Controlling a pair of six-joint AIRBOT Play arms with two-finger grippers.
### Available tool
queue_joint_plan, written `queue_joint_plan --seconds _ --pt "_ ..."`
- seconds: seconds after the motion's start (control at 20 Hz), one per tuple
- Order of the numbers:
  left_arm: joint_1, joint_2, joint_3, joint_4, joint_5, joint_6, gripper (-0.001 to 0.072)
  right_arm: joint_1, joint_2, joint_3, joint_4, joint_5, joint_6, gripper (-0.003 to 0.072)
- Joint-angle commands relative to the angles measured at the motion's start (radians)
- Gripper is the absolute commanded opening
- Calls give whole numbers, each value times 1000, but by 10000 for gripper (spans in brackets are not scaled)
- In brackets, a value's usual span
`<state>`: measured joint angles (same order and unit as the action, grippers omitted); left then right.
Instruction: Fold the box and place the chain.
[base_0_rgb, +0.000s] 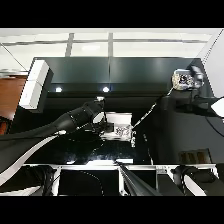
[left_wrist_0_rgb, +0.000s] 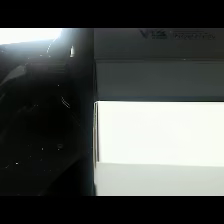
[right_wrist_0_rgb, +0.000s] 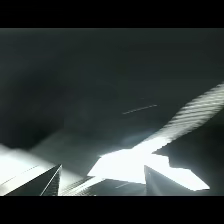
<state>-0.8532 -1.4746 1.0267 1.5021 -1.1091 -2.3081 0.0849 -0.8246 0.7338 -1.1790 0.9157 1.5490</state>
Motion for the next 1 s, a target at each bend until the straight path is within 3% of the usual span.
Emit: queue_joint_plan --seconds 0.0,0.25,0.45,0.65,0.7,0.8,0.9,0.95 --pt "0 0 0 0 1 0 33 -178 -52 -60 -254 -238 143 720" --pt "0 0 0 0 5 0 34 -218 -344 -3 -89 -429 157 720" --pt "0 0 0 0 5 0 33 -216 -589 163 21 -414 157 712" --pt "0 0 0 1 5 0 33 -216 -717 277 44 -428 188 709" --pt "0 0 0 1 5 0 33 -216 -737 292 45 -431 204 610" --pt "0 0 0 1 5 0 34 -216 -765 305 45 -446 243 564" --pt "0 0 0 0 3 0 33 -217 -783 315 42 -451 247 376" --pt "0 0 0 0 0 0 33 -216 -784 319 41 -452 246 236"
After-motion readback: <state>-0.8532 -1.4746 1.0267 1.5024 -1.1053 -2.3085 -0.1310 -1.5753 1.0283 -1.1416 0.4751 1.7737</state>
